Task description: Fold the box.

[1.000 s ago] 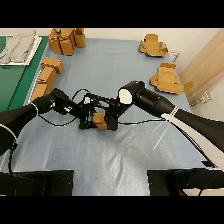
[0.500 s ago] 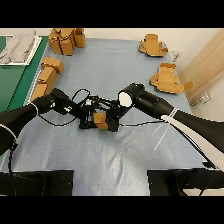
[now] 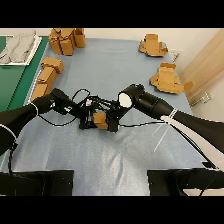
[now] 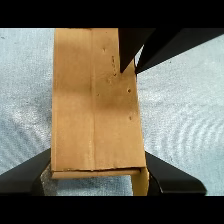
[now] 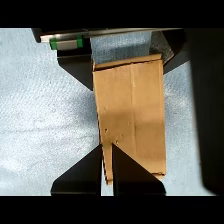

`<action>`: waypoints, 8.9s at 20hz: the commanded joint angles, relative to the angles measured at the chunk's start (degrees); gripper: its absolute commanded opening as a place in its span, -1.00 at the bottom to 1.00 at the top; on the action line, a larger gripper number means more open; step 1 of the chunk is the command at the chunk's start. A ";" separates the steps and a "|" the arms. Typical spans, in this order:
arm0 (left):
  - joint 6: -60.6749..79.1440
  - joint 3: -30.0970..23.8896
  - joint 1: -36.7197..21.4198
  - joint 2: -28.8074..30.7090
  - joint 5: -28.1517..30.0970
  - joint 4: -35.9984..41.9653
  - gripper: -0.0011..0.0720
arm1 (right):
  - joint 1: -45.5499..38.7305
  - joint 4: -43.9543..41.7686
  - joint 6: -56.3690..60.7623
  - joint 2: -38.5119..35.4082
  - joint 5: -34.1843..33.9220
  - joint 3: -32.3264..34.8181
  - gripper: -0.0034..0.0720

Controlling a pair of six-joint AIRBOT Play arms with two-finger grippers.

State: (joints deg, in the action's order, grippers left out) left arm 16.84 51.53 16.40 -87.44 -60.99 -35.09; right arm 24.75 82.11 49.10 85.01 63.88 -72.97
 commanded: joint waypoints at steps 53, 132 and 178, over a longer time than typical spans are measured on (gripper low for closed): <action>0.00 -0.02 0.02 -0.04 0.42 0.00 -0.19 | 3.41 -6.51 -0.92 1.95 -6.45 0.07 -0.88; -77.99 3.63 -27.78 24.22 28.55 -28.83 -0.94 | -13.38 28.48 53.07 -41.16 -24.90 37.94 -0.89; -71.73 36.17 -18.18 -4.96 27.32 -24.41 0.94 | -13.38 27.17 56.43 -40.94 -24.70 37.94 -0.89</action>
State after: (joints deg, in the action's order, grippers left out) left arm -57.30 85.30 -1.78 -95.22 -33.65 -57.45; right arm 11.38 109.30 105.56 44.07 39.20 -35.05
